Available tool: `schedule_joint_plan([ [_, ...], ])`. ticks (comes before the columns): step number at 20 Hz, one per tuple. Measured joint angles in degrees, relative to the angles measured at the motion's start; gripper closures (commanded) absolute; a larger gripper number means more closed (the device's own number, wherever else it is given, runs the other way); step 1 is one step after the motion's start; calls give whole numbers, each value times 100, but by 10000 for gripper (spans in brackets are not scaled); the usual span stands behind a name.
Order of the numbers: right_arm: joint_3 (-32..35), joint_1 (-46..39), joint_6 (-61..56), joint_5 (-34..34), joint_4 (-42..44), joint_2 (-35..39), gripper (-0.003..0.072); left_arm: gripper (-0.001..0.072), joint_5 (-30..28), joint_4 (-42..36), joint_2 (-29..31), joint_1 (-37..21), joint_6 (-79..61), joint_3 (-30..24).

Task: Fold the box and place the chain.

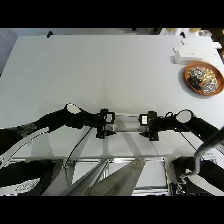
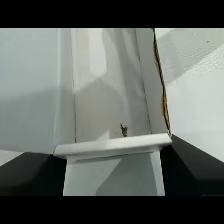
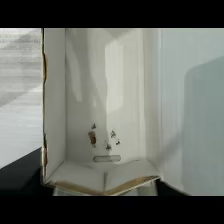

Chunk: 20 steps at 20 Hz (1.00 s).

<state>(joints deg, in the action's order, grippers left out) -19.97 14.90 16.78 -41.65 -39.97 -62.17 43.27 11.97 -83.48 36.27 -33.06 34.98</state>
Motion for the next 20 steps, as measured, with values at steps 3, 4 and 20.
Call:
schedule_joint_plan([
  [3, 0, -2, -22, 2, -68, 68, -26, 501, 17, 15, 0, -2, -9, 0],
  [4, 2, -2, -28, -2, -114, 125, -26, 501, 26, 24, 0, -2, -9, 0],
  [20, 2, -2, -2634, -1113, -1458, 2894, 672, 501, 76, 52, 0, -2, -9, 0],
])
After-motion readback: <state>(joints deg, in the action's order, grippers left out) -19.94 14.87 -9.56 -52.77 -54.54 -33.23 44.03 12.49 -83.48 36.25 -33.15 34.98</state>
